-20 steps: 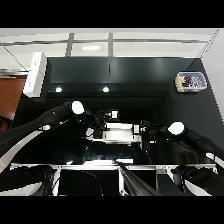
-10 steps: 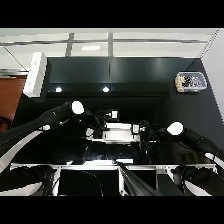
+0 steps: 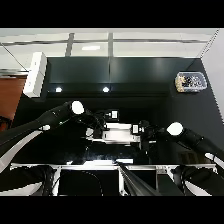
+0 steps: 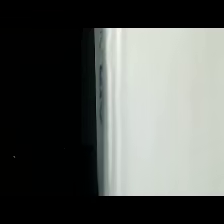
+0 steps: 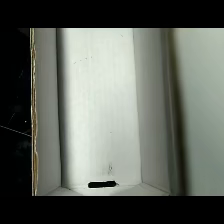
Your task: Fold the box and place the chain.
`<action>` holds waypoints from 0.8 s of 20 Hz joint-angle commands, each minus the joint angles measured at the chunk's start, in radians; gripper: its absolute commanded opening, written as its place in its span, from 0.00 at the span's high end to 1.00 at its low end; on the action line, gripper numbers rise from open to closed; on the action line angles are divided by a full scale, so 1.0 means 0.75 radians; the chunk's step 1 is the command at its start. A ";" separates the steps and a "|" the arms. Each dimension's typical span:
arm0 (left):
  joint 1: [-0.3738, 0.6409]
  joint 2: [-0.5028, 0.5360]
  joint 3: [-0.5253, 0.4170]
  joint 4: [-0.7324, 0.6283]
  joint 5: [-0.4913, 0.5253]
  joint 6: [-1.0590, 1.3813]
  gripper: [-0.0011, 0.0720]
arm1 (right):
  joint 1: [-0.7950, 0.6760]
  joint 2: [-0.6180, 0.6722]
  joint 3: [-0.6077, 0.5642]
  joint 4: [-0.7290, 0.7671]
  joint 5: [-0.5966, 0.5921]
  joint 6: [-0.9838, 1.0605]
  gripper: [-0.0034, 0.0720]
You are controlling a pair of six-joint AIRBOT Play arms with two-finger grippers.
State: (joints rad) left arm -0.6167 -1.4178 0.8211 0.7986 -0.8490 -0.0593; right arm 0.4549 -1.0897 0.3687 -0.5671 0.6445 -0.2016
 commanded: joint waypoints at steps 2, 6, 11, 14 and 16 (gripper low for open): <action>-0.001 -0.001 -0.001 0.000 -0.002 0.000 0.94 | -0.025 0.001 0.000 -0.015 0.008 0.009 0.11; -0.001 -0.001 -0.001 0.000 -0.002 0.000 0.94 | -0.025 0.001 0.000 -0.016 0.007 0.009 0.11; -0.001 0.000 -0.001 0.000 -0.002 0.000 0.94 | -0.025 0.000 0.000 -0.017 0.007 0.009 0.39; 0.000 0.015 0.003 0.001 -0.004 -0.002 0.45 | -0.025 0.001 0.000 -0.016 0.006 0.010 0.39; 0.005 0.058 0.018 0.045 -0.052 -0.087 0.27 | -0.025 0.001 0.000 -0.016 0.006 0.010 0.39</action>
